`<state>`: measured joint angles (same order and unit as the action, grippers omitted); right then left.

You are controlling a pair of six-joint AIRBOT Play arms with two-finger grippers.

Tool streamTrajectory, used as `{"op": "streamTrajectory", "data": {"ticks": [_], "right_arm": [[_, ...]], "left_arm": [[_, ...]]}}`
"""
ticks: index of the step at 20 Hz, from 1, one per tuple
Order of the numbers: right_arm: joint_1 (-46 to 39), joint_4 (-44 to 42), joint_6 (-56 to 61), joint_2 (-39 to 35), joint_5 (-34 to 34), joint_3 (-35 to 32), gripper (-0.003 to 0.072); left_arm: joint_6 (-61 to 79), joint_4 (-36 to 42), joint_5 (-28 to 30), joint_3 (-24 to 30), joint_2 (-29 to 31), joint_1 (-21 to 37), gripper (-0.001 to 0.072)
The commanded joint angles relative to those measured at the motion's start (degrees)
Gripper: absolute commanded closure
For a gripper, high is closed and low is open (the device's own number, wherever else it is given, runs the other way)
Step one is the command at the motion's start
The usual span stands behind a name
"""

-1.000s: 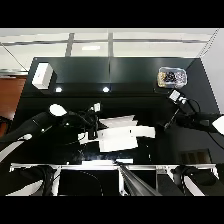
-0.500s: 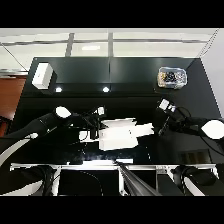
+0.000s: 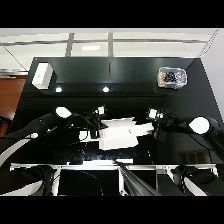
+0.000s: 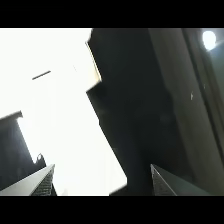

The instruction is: Fold the box and place the chain.

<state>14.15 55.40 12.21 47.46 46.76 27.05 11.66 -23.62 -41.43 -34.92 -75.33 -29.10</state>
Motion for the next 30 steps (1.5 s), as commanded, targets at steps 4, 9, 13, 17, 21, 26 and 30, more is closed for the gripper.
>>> {"op": "streamTrajectory", "data": {"ticks": [4,9,13,17,21,26,30], "right_arm": [[4.5,-13.35,-11.23,1.31,-2.64,0.02,-0.0034],[9.27,-3.58,-15.26,5.49,-3.87,0.07,-0.0033],[8.94,1.7,-12.9,7.54,-2.91,0.66,-0.0033],[9.2,-3.45,-10.93,9.57,3.89,0.39,-0.0033],[9.44,-8.57,-10.93,9.79,4.39,0.0,-0.0034],[15.06,-8.37,-10.93,11.02,4.63,-0.96,-0.0034],[15.61,-8.28,-10.95,11.02,2.91,-0.96,-0.0033]], "left_arm": [[2.51,-1.31,-1.25,-0.11,-0.04,-0.24,0.0683],[2.49,-1.29,-1.2,-0.11,-0.04,-0.24,0.0682],[2.49,-1.27,-1.03,-0.11,-0.04,-0.24,0.0682],[2.51,-1.25,-1.03,-0.11,-0.04,-0.24,0.0682],[2.51,-1.25,-1.03,-0.11,-0.04,-0.24,0.0682],[2.49,-1.25,-1.03,-0.11,-0.04,-0.24,0.0682],[2.49,-1.25,-1.05,-0.11,-0.04,-0.24,0.0682]]}}
